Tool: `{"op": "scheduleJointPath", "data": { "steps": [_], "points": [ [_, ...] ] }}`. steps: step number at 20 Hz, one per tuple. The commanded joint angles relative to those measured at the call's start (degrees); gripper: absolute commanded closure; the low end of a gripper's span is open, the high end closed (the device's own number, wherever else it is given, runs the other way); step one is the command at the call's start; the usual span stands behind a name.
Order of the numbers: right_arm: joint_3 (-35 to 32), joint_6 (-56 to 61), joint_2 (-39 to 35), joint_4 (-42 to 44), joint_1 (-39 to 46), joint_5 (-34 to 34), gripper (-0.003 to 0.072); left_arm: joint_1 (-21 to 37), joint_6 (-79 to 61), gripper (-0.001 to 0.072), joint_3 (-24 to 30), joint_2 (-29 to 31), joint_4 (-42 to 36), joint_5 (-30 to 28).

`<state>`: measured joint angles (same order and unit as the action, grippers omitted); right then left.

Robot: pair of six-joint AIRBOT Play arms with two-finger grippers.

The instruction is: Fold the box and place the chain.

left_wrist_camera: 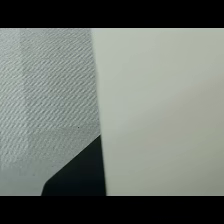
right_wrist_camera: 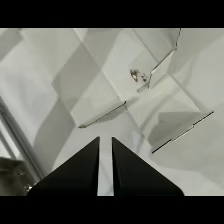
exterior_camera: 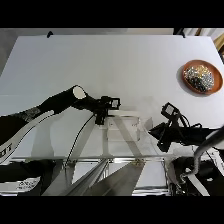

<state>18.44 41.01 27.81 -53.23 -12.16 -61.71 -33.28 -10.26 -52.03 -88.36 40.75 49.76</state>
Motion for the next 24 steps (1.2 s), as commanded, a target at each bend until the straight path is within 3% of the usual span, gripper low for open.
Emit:
{"op": "scheduleJointPath", "data": {
  "steps": [1,4,8,11,13,15,24],
  "points": [
    [-0.9,-8.8,7.3,2.3,-0.4,3.2,0.0571,0.0,0.0,0.0699,0.0,0.0,0.0,0.0],
    [-0.8,-12.2,10.5,1.8,-7.3,9.7,0.0488,0.0,0.0,0.0699,0.0,0.0,0.0,0.0],
    [-0.8,-12.3,10.5,-4.7,-15.7,19.9,0.0276,0.0,0.0,0.0699,0.0,0.0,0.0,0.0],
    [-0.8,-10.1,10.5,-15.2,-23.0,23.2,0.0224,0.0,0.0,0.0699,0.0,0.0,0.0,0.0],
    [-0.8,-5.4,10.5,-25.0,-28.2,24.2,0.005,0.0,0.0,0.0699,0.0,0.0,0.0,0.0],
    [-0.8,-2.0,10.5,-29.8,-30.8,24.6,-0.0008,0.0,0.0,0.0699,0.0,0.0,0.0,0.0],
    [-1.3,7.3,13.0,-31.2,-39.3,24.1,-0.0008,0.0,0.0,0.0699,0.0,0.0,0.0,0.0]
  ]
}}
